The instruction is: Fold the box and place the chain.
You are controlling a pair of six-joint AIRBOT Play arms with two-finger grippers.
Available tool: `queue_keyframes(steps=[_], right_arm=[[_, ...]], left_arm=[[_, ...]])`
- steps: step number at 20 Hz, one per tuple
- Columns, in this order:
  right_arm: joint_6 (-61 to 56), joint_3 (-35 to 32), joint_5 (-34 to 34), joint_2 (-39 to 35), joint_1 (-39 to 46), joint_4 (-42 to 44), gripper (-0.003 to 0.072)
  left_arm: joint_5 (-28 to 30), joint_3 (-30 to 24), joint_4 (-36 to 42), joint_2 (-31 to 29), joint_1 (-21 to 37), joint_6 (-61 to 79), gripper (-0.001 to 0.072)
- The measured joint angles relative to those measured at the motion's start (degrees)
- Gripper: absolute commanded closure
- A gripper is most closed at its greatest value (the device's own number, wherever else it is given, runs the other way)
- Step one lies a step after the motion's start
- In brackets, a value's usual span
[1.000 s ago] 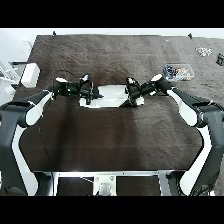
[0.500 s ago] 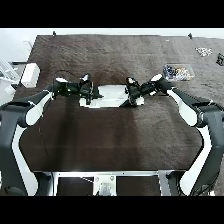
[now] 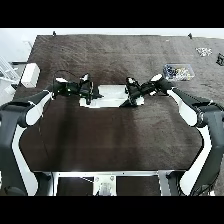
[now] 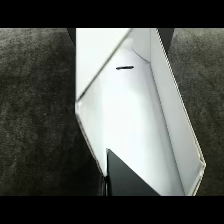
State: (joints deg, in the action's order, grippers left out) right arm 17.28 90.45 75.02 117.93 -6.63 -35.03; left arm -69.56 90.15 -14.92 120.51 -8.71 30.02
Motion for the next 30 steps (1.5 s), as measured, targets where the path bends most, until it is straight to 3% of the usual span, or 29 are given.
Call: queue_keyframes(steps=[1, 2, 3, 4, 11, 12, 13, 20, 22, 24, 26, 30], right_arm=[[0.0, 0.0, 0.0, 0.0, 0.0, 0.0, 0.014], [0.0, 0.0, 0.0, 0.0, 0.0, 0.0, 0.0141], [0.0, 0.0, 0.0, 0.0, 0.0, 0.0, 0.014], [0.0, 0.0, 0.0, 0.0, 0.0, 0.0, 0.0141], [0.1, 0.0, 0.0, 0.0, 0.0, 0.0, 0.0141], [0.1, 0.0, 0.0, 0.0, 0.0, 0.0, 0.0141], [0.1, 0.0, 0.0, 0.0, 0.0, 0.0, 0.0141], [0.2, 0.0, 0.0, 0.0, 0.0, 0.0, 0.014], [0.2, 0.0, 0.0, 0.0, 0.0, 0.0, 0.0141], [0.1, 0.0, 0.0, 0.0, 0.0, 0.0, 0.0141], [0.1, 0.0, 0.0, 0.0, 0.0, 0.0, 0.0141], [0.1, 0.0, 0.0, 0.0, 0.0, 0.0, 0.014]], left_arm=[[0.0, 0.0, 0.5, 0.0, 0.0, 0.0, 0.0686], [0.1, 0.0, 1.0, 0.0, 0.0, 0.0, 0.0615], [0.2, 0.0, 1.6, 0.0, 0.0, 0.1, 0.04], [0.3, 0.0, 2.5, 0.0, 0.0, 0.1, 0.0341], [-1.1, 0.0, 3.2, 0.0, 0.0, 0.1, 0.035], [-2.1, 0.3, 3.2, -0.1, 0.0, 0.1, 0.0232], [-3.1, 0.5, 3.3, -0.1, 0.0, 0.1, 0.0165], [-13.2, 5.0, 4.1, -0.1, 2.8, -0.1, 0.0164], [-17.4, 6.1, 5.4, -0.1, 4.3, -0.3, 0.0177], [-22.0, 7.0, 7.5, -0.2, 5.8, -0.4, 0.0502], [-26.8, 8.3, 9.2, -0.2, 7.0, -0.3, 0.0661], [-32.5, 10.1, 9.2, -2.8, 7.4, -0.8, 0.0692]])
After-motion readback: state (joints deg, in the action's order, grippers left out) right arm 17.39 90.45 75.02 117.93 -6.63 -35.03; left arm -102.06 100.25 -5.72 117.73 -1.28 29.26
